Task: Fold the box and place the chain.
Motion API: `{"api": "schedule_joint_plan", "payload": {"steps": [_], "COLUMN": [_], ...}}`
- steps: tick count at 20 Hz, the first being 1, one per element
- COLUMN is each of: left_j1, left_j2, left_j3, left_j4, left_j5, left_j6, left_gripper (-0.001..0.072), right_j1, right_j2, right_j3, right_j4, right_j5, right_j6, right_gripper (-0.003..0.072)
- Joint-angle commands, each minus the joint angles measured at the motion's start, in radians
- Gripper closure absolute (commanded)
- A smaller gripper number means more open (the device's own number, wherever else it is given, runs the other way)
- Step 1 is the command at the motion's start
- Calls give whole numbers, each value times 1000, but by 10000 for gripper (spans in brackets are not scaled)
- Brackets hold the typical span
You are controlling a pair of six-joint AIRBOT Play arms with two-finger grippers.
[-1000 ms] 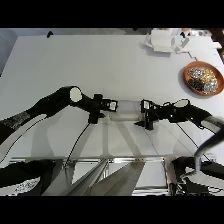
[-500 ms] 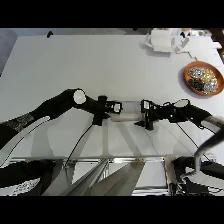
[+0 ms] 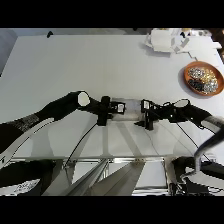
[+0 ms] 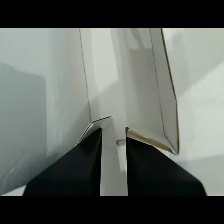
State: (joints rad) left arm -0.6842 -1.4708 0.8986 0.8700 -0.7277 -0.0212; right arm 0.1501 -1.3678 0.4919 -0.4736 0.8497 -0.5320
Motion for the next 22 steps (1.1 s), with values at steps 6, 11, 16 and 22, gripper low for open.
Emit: {"api": "schedule_joint_plan", "payload": {"steps": [6,11,16,22], "left_j1": [-28,-26,31,182], "left_j2": [-31,-9,98,253], "left_j3": [0,0,0,-1], "left_j4": [-25,-24,89,308], "left_j5": [28,12,-76,-266], "left_j6": [-5,-27,-354,-1089], "left_gripper": [245,409,704,705], "right_j1": [-1,-1,-1,-1], "right_j2": [0,0,0,0], "right_j3": [0,0,0,0], "right_j4": [0,0,0,0], "right_j5": [0,0,0,0], "right_j6": [0,0,0,0], "right_gripper": [288,288,288,288]}}
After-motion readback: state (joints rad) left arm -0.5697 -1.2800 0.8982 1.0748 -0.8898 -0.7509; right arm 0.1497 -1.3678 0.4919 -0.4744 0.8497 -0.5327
